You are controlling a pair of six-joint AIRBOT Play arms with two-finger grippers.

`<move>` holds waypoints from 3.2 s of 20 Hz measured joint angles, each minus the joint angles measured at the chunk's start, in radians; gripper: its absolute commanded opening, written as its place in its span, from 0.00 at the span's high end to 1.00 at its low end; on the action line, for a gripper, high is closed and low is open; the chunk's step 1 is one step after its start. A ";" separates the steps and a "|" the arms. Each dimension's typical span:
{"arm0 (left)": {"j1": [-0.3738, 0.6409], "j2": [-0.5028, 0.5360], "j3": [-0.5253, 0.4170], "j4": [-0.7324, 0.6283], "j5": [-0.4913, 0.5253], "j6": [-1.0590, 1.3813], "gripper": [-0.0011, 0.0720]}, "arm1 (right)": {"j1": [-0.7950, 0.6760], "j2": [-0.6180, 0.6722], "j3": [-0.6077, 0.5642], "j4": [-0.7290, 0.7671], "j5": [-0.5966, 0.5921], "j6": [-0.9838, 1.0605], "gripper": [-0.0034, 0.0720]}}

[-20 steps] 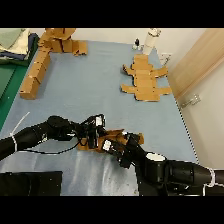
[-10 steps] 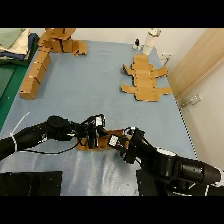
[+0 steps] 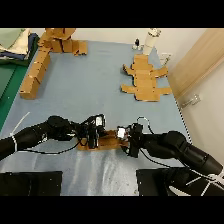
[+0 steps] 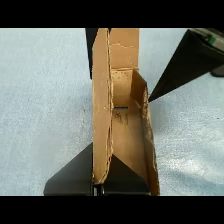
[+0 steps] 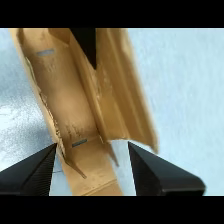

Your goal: Fold the box.

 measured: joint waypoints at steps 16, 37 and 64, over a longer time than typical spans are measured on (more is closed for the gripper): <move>0.000 0.000 0.000 0.000 0.000 0.000 0.97 | -0.221 -0.143 0.000 0.427 -0.045 -0.544 0.00; 0.000 0.000 0.000 0.000 0.000 0.000 0.97 | -0.222 -0.274 0.000 0.475 0.000 -0.711 0.09; 0.000 0.000 0.000 0.000 0.000 0.000 0.97 | -0.223 -0.307 0.001 0.491 0.000 -0.712 0.28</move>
